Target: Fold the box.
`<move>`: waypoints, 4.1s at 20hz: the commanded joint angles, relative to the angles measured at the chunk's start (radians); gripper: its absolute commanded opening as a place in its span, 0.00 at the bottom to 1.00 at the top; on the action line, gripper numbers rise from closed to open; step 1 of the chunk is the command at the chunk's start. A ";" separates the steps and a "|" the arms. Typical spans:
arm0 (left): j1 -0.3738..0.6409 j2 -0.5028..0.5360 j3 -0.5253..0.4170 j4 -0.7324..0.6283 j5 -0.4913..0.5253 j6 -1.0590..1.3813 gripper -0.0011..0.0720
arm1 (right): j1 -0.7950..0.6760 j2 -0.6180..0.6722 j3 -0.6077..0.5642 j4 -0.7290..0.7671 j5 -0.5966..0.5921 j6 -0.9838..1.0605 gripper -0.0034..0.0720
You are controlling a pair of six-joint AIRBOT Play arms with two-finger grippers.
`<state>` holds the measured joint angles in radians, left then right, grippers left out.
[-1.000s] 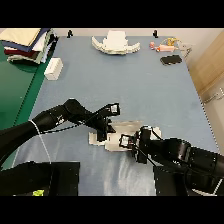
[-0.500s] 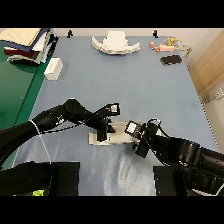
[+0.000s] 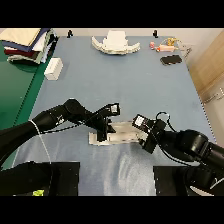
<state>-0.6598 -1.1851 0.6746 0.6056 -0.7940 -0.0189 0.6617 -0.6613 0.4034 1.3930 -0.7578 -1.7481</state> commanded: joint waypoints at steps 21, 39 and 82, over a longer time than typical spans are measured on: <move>-0.001 0.001 -0.001 0.000 0.000 0.000 0.03 | -0.433 -0.299 0.034 0.848 -0.160 -1.243 1.00; -0.001 0.001 -0.001 0.000 0.000 0.000 0.03 | -0.433 -0.245 0.034 0.782 -0.140 -1.065 0.99; -0.001 0.001 -0.001 0.000 0.000 0.000 0.03 | -0.394 -0.348 0.034 0.776 -0.097 -1.256 0.71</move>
<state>-0.6617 -1.1851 0.6743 0.6056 -0.7944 -0.0189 0.2668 -1.0100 0.4370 2.1689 -0.8585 -3.0043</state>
